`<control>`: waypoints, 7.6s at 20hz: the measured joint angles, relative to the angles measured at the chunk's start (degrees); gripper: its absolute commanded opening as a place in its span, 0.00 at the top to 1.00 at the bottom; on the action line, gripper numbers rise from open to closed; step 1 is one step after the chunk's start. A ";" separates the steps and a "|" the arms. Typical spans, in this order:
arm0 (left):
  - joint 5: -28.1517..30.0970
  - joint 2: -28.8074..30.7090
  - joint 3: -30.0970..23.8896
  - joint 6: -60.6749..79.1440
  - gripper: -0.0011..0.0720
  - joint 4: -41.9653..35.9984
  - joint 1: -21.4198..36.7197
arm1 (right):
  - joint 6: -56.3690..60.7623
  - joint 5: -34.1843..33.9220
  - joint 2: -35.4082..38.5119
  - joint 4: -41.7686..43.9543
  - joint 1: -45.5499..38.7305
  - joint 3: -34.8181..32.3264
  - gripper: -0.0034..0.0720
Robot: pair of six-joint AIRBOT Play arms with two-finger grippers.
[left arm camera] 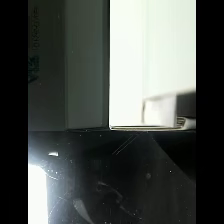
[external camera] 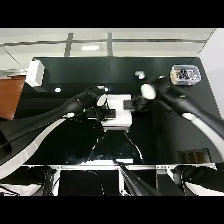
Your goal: Fold the box and place the chain.
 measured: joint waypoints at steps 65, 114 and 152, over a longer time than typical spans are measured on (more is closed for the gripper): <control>-0.04 0.00 0.00 -0.04 0.95 -0.20 0.00 | -41.31 23.10 15.15 31.28 -20.13 37.59 0.94; -0.02 -0.04 0.00 -0.07 0.95 -0.22 0.00 | -40.94 -6.88 9.35 36.83 -20.74 -15.04 0.59; 17.59 21.38 -34.67 143.10 0.00 -55.01 26.18 | -41.22 -1.55 9.46 35.43 -26.25 -14.99 0.59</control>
